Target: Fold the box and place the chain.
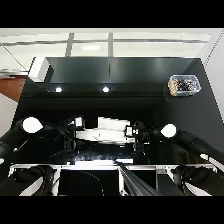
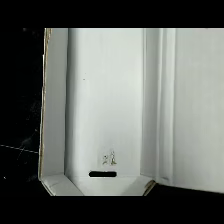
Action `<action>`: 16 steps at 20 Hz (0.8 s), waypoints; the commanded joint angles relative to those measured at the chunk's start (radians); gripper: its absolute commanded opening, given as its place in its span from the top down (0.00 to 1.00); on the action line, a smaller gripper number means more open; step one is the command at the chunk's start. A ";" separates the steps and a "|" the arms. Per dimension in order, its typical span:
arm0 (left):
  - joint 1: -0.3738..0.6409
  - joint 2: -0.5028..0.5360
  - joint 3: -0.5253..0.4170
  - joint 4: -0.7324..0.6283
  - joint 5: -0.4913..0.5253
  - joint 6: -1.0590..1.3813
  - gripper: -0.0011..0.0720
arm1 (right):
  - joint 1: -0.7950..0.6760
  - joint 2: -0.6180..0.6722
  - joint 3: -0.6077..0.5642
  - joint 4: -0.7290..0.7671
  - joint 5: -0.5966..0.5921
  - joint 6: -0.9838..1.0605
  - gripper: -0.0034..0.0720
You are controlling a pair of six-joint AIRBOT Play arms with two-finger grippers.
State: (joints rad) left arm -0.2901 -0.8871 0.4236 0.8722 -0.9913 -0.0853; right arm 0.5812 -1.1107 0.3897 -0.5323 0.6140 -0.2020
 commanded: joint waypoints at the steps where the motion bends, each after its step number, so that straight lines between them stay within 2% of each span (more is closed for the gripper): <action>1: 0.005 -0.097 -0.013 -0.153 0.055 0.298 0.17 | 0.000 0.000 0.000 0.000 0.003 0.000 0.41; 3: 0.002 -0.123 -0.012 -0.164 0.124 0.315 0.17 | 0.000 0.000 0.000 0.000 0.003 0.000 0.41; 7: -0.024 -0.167 -0.012 -0.229 0.141 0.378 0.17 | 0.000 0.000 0.000 0.000 0.003 0.000 0.41; 11: -0.091 -0.180 -0.009 -0.234 0.243 0.398 0.17 | 0.000 0.000 0.000 0.000 0.003 0.000 0.41; 14: -0.103 -0.180 -0.006 -0.254 0.250 0.396 0.17 | 0.000 0.000 0.000 0.000 0.003 0.000 0.41; 15: -0.104 -0.180 -0.006 -0.264 0.251 0.396 0.18 | 0.000 0.000 0.000 0.000 0.003 0.000 0.41; 16: -0.104 -0.180 -0.006 -0.269 0.250 0.396 0.25 | 0.000 0.000 0.000 0.000 0.003 0.000 0.41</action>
State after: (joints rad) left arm -0.3836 -1.0641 0.4164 0.6273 -0.7620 0.3023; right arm 0.5812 -1.1107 0.3897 -0.5323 0.6163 -0.2020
